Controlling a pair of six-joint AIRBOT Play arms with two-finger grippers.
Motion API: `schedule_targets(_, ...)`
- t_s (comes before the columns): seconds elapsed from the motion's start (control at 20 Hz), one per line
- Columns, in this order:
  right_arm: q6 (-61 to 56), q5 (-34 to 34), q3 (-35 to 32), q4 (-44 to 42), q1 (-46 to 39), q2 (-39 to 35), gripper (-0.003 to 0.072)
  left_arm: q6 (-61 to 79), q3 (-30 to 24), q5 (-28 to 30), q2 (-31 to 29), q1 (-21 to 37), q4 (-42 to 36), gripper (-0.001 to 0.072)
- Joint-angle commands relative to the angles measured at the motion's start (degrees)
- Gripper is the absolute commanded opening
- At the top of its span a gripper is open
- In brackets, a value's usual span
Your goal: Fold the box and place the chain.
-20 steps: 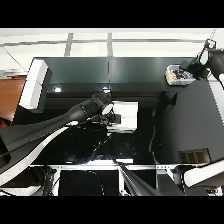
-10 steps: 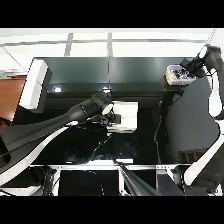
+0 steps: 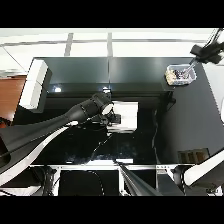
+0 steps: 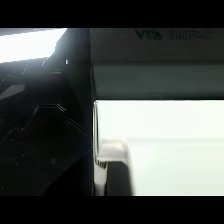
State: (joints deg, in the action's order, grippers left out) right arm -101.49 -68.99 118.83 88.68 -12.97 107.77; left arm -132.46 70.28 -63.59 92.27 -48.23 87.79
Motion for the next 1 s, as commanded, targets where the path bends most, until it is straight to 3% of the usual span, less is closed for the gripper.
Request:
schedule_targets(0.0,8.1,-1.7,0.1,-2.5,0.0,-9.8,0.0018,0.0,0.0,0.1,0.0,0.1,0.0,0.0029)
schedule_targets(0.25,16.6,0.8,0.1,-13.4,0.3,-24.8,0.0017,0.0,0.0,0.1,0.0,0.1,0.0,0.0029)
schedule_targets(0.45,16.7,1.1,0.1,-17.9,0.5,-33.2,0.0015,0.0,0.0,0.2,0.0,0.1,0.0,0.0029)
schedule_targets(0.8,17.8,-4.0,0.1,-30.1,0.7,-40.2,0.0014,0.0,0.0,0.1,0.0,0.1,0.0,0.0029)
schedule_targets(0.95,17.7,-5.2,0.1,-30.2,3.8,-42.6,0.0014,0.0,0.0,0.1,0.0,0.1,0.0,0.0029)
